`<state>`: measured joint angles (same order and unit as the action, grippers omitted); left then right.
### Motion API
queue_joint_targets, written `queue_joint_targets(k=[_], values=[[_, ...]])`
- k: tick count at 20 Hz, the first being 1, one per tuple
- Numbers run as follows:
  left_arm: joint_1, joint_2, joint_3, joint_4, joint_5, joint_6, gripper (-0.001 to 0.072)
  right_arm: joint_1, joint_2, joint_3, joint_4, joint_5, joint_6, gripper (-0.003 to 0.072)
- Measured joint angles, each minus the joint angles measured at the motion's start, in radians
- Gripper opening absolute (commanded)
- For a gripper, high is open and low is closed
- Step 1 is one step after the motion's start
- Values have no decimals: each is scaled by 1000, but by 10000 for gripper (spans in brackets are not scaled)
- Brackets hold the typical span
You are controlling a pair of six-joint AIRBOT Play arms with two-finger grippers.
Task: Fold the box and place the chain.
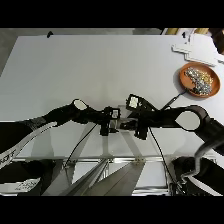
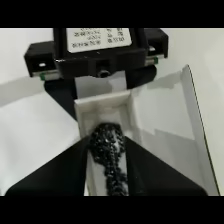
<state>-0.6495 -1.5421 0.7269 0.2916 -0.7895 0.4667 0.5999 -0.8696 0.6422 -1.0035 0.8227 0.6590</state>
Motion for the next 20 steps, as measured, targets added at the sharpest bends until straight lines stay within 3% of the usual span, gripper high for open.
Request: queue_joint_targets(k=[5, 11, 16, 18, 20], values=[[0, 0, 0, 0, 0, 0, 169, -105, 67, 0, -98, 72, -33, 277], [0, 0, 0, 0, 0, 0, 169, -324, 111, -27, -178, 290, -330, 276], [0, 0, 0, 0, 0, 0, 169, -397, 102, -153, -143, 249, -528, 274], [0, 0, 0, 0, 0, 0, 169, -406, 77, -198, -100, 207, -615, 220], [0, 0, 0, 0, 0, 0, 169, -410, 39, -225, -60, 167, -691, 218]])
